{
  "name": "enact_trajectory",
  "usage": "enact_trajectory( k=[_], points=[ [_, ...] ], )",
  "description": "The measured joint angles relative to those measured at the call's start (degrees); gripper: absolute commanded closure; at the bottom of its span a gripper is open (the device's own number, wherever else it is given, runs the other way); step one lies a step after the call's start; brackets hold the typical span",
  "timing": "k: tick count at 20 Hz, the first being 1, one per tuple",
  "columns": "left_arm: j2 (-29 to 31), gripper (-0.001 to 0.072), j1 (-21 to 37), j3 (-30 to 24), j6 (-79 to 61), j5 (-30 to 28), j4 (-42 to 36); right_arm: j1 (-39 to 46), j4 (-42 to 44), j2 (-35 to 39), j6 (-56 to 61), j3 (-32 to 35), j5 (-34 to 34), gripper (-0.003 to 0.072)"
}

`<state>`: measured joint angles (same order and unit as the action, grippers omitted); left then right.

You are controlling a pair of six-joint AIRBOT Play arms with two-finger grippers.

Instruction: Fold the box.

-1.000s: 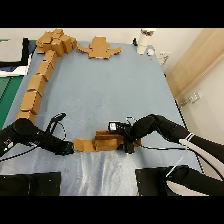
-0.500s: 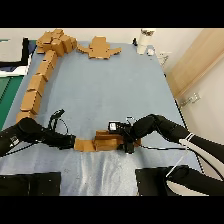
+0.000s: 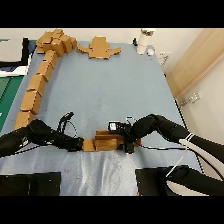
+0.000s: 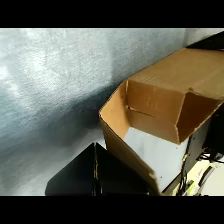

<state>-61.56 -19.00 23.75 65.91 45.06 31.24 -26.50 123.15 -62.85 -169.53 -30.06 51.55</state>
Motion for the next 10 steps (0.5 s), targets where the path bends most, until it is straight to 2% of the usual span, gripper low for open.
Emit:
enact_trajectory(
  k=[6,7,8,9,10],
  points=[
    [0.70,0.0694,1.09,2.16,-0.33,2.34,-0.83,0.00,0.02,0.00,0.00,0.00,0.00,0.0240],
    [0.74,0.0664,1.11,2.51,-0.35,2.75,-1.09,0.00,0.02,0.00,0.00,0.00,0.00,0.0240],
    [0.74,0.0427,1.27,2.80,-0.42,3.19,-1.20,0.00,0.00,0.00,0.00,0.00,0.00,0.0240],
    [0.74,0.0426,1.38,3.06,-0.44,3.65,-1.31,0.00,0.00,0.00,0.00,0.00,-0.02,0.0239],
    [0.81,0.0486,1.40,3.28,-0.42,4.02,-1.44,0.00,0.00,0.00,0.00,0.00,-0.02,0.0240]
  ],
)
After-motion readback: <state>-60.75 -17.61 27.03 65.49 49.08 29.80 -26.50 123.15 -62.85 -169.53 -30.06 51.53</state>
